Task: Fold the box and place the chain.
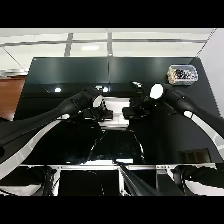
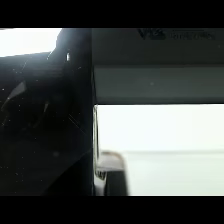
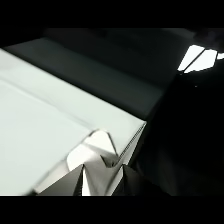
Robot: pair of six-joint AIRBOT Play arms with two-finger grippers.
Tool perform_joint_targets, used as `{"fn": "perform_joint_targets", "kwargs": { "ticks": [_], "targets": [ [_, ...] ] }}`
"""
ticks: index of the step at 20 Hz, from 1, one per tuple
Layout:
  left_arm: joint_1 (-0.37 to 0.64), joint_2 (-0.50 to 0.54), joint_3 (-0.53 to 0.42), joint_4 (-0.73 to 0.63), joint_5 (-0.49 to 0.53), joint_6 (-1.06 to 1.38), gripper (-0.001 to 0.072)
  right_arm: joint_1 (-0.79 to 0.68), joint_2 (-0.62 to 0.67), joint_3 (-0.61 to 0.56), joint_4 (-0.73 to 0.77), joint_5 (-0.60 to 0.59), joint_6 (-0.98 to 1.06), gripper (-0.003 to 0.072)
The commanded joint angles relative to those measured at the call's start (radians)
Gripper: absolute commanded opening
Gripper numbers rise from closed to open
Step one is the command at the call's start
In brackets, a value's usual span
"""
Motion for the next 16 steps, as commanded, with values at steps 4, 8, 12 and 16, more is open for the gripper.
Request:
{"fn": "perform_joint_targets", "kwargs": {
  "ticks": [4, 8, 12, 16],
  "targets": [
    [0.000, -0.001, 0.000, 0.002, -0.003, 0.000, 0.0030, 0.109, -0.037, 0.066, -0.248, 0.007, 0.307, 0.0266],
    [0.000, -0.001, 0.000, 0.005, -0.003, 0.000, 0.0030, 0.180, -0.120, 0.193, -0.396, 0.135, 0.438, 0.0265],
    [0.000, -0.001, 0.000, 0.005, -0.002, 0.000, 0.0030, 0.203, -0.148, 0.207, -0.447, 0.142, 0.559, 0.0265],
    [0.000, -0.001, 0.000, 0.005, -0.002, 0.000, 0.0030, 0.202, -0.155, 0.207, -0.447, 0.142, 0.606, 0.0083]
  ]
}}
